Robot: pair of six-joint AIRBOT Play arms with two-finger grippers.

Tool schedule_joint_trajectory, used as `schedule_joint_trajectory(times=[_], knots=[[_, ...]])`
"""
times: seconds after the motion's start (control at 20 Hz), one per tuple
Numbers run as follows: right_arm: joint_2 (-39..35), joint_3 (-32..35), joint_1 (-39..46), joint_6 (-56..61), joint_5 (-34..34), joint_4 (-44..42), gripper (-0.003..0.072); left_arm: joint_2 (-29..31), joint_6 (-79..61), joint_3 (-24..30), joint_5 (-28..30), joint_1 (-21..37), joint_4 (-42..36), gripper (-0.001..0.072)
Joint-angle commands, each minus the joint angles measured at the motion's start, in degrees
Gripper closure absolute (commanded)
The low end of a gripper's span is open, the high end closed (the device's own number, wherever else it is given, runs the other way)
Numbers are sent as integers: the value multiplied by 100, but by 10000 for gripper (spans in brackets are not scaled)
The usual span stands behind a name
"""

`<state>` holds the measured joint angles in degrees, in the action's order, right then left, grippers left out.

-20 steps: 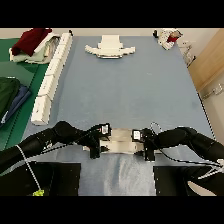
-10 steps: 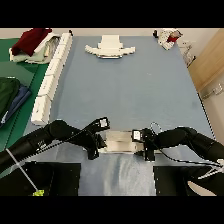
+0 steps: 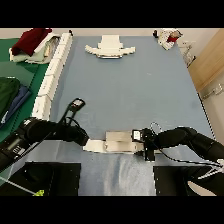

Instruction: Fold the box.

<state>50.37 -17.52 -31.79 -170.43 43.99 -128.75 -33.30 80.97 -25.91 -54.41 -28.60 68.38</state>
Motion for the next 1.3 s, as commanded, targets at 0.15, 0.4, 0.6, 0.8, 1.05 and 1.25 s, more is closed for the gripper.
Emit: schedule_joint_trajectory(times=[0.15, 0.4, 0.6, 0.8, 1.05, 1.25], knots=[[-2, -4, 2, 0, -2, -2, 183, -326, 55, 221, -914, 2177, -767, 695], [-2, -4, 2, 0, -2, -2, 183, -933, -376, 802, -647, 2144, -1993, 694], [-2, -4, 2, 0, -2, -2, 184, -1126, -514, 1113, 205, 1325, -2776, 695], [-2, -4, 2, 2, -2, -2, 183, -1292, -538, 1110, 807, 481, -3274, 694], [-2, -4, 2, 0, -2, -2, 183, -1143, -527, 807, 881, 260, -3368, 695], [-2, -4, 2, 0, -2, -2, 183, -1008, -514, 734, 627, 262, -3375, 692]])
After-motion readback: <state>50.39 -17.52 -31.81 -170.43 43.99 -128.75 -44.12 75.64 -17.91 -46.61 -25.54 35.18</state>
